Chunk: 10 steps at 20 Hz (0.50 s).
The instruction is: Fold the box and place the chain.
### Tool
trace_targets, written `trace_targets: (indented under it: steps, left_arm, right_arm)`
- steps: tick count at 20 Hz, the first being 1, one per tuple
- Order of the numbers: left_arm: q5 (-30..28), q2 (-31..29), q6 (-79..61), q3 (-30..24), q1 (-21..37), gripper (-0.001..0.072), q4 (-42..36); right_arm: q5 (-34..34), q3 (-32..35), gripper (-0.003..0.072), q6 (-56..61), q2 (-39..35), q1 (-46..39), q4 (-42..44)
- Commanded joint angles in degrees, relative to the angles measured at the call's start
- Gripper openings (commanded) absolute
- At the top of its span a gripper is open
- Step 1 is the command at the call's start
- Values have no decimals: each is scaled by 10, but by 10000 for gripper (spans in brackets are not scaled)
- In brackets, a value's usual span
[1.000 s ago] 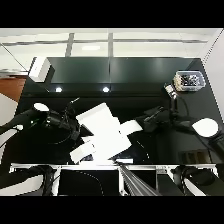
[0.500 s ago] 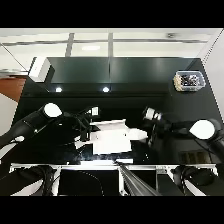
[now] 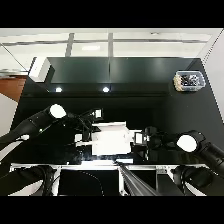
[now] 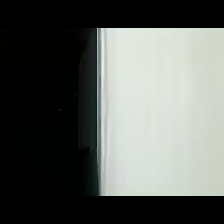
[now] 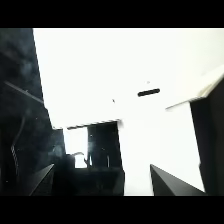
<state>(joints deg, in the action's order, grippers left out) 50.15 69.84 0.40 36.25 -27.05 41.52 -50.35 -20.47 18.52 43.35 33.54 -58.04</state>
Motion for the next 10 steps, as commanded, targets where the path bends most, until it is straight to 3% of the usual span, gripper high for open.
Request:
trace_targets:
  steps: [1, 6, 10]
  left_arm:
    - [-4, 2, 0, 0, 0, 27, 0]
    - [3, 2, 0, 0, 0, 27, 0]
    - [5, 2, 0, 0, -11, 27, 0]
  right_arm:
    - [13, 9, 707, -61, 19, 20, 30]
    - [101, 9, 708, -86, 44, 64, 38]
    - [108, 9, 708, -103, 62, 74, 41]
